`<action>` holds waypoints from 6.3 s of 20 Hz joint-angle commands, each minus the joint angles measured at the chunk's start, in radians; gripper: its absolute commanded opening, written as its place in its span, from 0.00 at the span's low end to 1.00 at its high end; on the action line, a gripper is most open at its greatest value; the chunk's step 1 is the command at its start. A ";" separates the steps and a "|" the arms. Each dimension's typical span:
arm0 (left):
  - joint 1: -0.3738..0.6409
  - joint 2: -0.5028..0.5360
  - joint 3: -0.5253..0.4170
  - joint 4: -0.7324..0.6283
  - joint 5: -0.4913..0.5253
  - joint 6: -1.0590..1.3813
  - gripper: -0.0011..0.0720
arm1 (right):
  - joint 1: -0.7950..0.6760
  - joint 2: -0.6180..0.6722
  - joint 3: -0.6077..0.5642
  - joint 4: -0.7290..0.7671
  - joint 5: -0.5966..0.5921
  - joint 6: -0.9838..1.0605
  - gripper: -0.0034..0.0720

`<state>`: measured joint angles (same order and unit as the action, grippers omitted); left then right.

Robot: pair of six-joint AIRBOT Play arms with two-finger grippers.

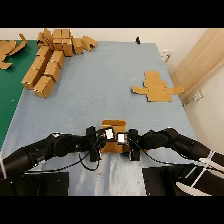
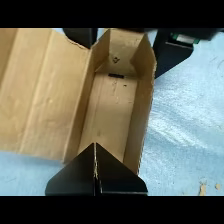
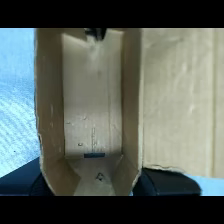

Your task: Fold the box.

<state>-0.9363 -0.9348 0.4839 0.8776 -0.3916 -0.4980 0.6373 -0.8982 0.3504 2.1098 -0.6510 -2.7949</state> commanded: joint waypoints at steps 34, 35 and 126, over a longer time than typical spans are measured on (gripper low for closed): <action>0.562 0.103 -0.193 -0.271 -0.404 -0.903 0.03 | 0.001 0.000 0.000 0.000 0.003 0.001 0.84; 0.562 0.097 -0.193 -0.272 -0.404 -0.903 0.03 | 0.000 0.000 0.000 0.000 0.003 0.001 0.84; 0.206 -0.032 0.066 -0.078 -0.276 -1.267 0.63 | 0.000 0.000 0.000 0.000 0.004 0.001 0.84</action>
<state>-0.7300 -0.9443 0.5488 0.8276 -0.6621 -1.7691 0.6373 -0.8982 0.3504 2.1098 -0.6472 -2.7937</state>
